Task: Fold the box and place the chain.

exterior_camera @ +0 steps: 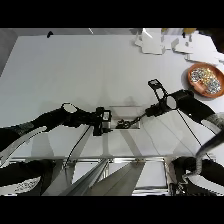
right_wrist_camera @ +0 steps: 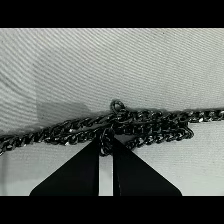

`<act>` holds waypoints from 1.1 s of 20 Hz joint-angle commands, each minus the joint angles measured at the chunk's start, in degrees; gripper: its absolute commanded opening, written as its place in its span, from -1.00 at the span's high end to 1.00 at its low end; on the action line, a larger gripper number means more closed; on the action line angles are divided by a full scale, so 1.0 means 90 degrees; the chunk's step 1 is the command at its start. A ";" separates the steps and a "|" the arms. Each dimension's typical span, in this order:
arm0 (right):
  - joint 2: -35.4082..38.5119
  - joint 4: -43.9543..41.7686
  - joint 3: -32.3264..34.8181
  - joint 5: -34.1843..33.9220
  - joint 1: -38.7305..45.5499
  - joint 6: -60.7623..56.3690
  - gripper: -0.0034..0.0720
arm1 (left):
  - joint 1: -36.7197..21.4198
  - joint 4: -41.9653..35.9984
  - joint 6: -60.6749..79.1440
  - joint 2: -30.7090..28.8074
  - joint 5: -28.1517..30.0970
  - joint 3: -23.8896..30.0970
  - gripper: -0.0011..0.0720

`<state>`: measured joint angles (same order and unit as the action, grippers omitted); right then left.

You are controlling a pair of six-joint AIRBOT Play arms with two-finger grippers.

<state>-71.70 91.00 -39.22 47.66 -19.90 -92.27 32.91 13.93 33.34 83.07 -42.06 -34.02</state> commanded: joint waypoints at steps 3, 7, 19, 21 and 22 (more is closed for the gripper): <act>0.0663 0.0022 0.0000 0.0529 -0.0010 -0.0002 0.88 | 0.0005 0.0002 0.0000 -0.0005 -0.0005 0.0000 0.40; 0.1770 -0.0051 0.0000 0.1032 -0.0134 -0.0002 0.88 | 0.0005 0.0002 0.0000 -0.0005 -0.0017 0.0000 0.40; 0.3844 -0.2314 0.0002 0.0131 -0.2055 0.0002 0.88 | 0.0005 0.0002 0.0000 -0.0005 -0.0017 0.0000 0.40; 0.3844 -0.2504 0.0002 -0.0486 -0.2327 0.0012 0.88 | 0.0005 0.0002 0.0002 -0.0005 -0.0017 0.0000 0.40; 0.3844 -0.2603 0.0000 -0.0862 -0.2441 0.0063 0.88 | 0.0005 0.0002 0.0000 -0.0005 -0.0017 0.0000 0.40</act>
<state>-37.78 71.83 -39.16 48.14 -38.39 -92.18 32.91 13.96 33.34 83.07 -42.24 -34.02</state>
